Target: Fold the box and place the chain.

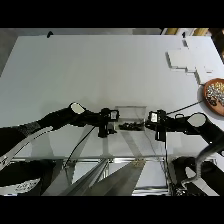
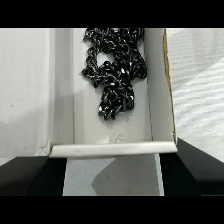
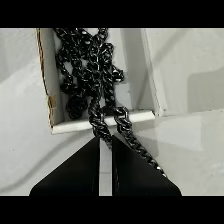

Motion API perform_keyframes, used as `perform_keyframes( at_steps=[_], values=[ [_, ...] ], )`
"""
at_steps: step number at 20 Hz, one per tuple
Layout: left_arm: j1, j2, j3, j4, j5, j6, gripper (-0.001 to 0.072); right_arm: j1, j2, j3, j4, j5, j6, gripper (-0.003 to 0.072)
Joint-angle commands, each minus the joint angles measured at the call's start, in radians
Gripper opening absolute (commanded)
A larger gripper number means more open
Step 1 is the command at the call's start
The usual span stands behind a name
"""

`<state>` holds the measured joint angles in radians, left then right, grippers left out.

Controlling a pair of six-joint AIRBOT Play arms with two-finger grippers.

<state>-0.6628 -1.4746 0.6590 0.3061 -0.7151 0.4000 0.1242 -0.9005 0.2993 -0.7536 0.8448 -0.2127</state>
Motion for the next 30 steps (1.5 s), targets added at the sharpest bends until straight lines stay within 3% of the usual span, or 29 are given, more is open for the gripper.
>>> perform_keyframes(
  at_steps=[1, 14, 21, 28, 30],
  values=[
    [0.000, 0.001, 0.000, 0.000, 0.000, 0.000, 0.0092, -0.001, 0.021, 0.000, -0.004, 0.000, 0.075, 0.0018],
    [0.000, 0.001, 0.000, 0.000, 0.000, 0.000, 0.0092, -0.001, 0.357, 0.000, 0.015, 0.035, 0.322, 0.0018],
    [0.000, 0.001, 0.000, 0.000, 0.000, 0.000, 0.0092, 0.000, 0.362, 0.000, 0.486, 0.095, 0.319, 0.0018],
    [0.000, 0.000, 0.000, 0.000, 0.000, 0.000, 0.0092, 0.000, 0.349, 0.000, 0.745, 0.111, 0.291, 0.0019],
    [0.000, 0.001, 0.000, 0.000, 0.000, 0.000, 0.0092, 0.000, 0.340, 0.000, 0.748, 0.112, 0.254, 0.0019]
  ],
)
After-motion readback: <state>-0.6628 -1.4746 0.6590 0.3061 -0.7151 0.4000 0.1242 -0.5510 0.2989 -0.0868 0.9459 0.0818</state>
